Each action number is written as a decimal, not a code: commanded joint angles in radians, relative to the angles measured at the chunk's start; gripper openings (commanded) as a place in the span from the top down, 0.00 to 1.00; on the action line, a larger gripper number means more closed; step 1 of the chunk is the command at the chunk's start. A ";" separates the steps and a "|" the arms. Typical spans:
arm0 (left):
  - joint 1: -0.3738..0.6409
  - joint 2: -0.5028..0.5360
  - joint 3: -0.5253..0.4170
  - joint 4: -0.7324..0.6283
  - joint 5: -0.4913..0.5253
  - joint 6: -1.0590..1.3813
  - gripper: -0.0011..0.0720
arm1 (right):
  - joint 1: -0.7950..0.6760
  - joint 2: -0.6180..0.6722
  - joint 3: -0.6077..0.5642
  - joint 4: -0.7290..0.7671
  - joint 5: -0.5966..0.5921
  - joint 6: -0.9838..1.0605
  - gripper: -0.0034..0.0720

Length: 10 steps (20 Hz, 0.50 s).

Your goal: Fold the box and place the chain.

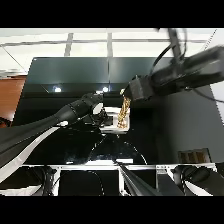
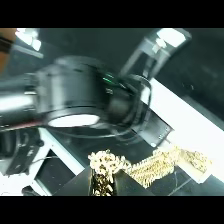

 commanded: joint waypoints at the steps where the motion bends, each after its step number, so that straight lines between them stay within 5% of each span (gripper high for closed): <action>1: 0.000 0.000 0.000 0.000 0.001 0.000 0.95 | 0.005 0.001 -0.175 -0.005 -0.108 -0.003 0.94; 6: 0.000 0.000 0.000 0.000 0.004 0.000 0.95 | 0.022 0.000 -0.434 0.042 -0.359 0.035 0.94; 10: 0.000 0.000 0.000 0.000 0.004 0.000 0.95 | 0.069 -0.007 -0.522 0.101 -0.520 0.035 0.93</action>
